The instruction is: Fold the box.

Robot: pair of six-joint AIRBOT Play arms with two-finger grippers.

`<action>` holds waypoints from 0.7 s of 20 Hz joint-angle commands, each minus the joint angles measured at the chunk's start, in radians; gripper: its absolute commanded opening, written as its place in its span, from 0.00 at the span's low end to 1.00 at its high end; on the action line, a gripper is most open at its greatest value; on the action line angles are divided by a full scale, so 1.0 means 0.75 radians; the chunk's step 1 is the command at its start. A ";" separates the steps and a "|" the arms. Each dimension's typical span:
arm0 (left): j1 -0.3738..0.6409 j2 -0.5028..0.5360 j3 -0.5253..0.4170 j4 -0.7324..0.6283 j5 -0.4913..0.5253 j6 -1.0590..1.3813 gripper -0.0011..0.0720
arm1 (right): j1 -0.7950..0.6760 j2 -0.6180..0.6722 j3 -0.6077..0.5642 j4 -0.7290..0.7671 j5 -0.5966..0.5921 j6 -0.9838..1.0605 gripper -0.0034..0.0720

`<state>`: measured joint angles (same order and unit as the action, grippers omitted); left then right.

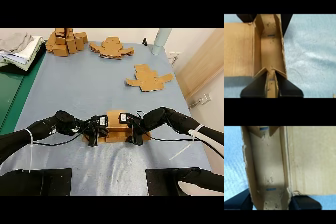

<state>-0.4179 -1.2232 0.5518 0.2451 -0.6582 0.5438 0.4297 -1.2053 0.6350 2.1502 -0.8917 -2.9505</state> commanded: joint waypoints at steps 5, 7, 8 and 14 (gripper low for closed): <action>0.003 0.305 0.000 0.651 0.019 -0.752 0.07 | 0.000 -0.001 0.001 0.000 0.000 -0.002 0.73; 0.023 0.437 0.000 0.804 0.019 -1.102 0.07 | 0.000 -0.001 0.001 0.000 0.000 -0.002 0.73; 0.053 0.500 -0.001 0.890 0.015 -1.325 0.07 | 0.000 -0.001 0.001 0.000 0.000 -0.002 0.73; 0.382 0.521 -0.015 1.244 -0.303 -2.496 0.04 | 0.000 -0.001 0.001 0.000 0.000 -0.002 0.73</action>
<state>-0.2306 -0.8310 0.5472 1.0626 -0.7498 -0.9363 0.4297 -1.2053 0.6350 2.1502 -0.8917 -2.9520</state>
